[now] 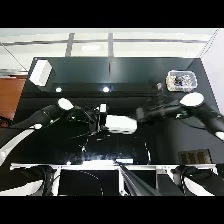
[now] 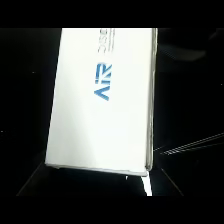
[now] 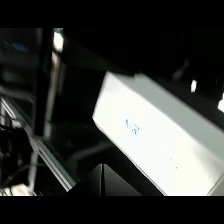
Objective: Fold the box and place the chain.
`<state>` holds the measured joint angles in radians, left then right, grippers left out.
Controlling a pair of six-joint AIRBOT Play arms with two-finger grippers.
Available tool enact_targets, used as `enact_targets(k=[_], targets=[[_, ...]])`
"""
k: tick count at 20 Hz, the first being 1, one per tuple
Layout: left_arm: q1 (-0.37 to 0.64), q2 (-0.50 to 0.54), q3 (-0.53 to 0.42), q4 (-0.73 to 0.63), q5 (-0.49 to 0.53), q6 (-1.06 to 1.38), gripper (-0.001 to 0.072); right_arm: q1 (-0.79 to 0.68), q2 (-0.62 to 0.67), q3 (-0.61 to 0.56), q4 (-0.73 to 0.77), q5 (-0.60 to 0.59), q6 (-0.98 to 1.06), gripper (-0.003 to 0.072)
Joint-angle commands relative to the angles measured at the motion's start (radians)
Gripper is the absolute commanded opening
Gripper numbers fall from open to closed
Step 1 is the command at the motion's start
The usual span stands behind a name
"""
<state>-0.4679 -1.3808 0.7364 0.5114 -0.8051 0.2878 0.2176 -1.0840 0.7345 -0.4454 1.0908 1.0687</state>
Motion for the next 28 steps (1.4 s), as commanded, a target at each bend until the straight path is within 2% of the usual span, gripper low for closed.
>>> enact_targets(k=[1,5,9,13,16,20,28], targets=[[0.012,0.053,0.001,0.088,-0.015,-0.082,0.0704,-0.161,0.162,0.038,0.0,0.167,0.016,0.0014],[0.014,0.14,0.001,0.265,-0.055,-0.289,0.0705,-0.353,0.295,0.038,-0.064,0.254,0.027,0.0013],[-0.015,0.168,0.041,0.246,-0.064,-0.357,0.0705,-0.449,0.313,0.038,-0.088,0.269,0.027,0.0014],[-0.112,0.101,0.131,0.193,-0.023,-0.372,0.07,-0.453,0.313,0.038,-0.113,0.24,0.028,0.0013],[-0.162,-0.001,0.224,0.19,0.003,-0.399,0.07,-0.453,0.313,0.038,-0.113,0.227,0.029,0.0014],[-0.168,-0.118,0.333,0.19,-0.084,-0.479,0.07,-0.453,0.313,0.038,-0.113,0.213,0.039,0.0014],[-0.168,-0.143,0.34,0.203,-0.124,-0.478,0.07,-0.452,0.313,0.038,-0.113,0.205,0.039,0.0014]])
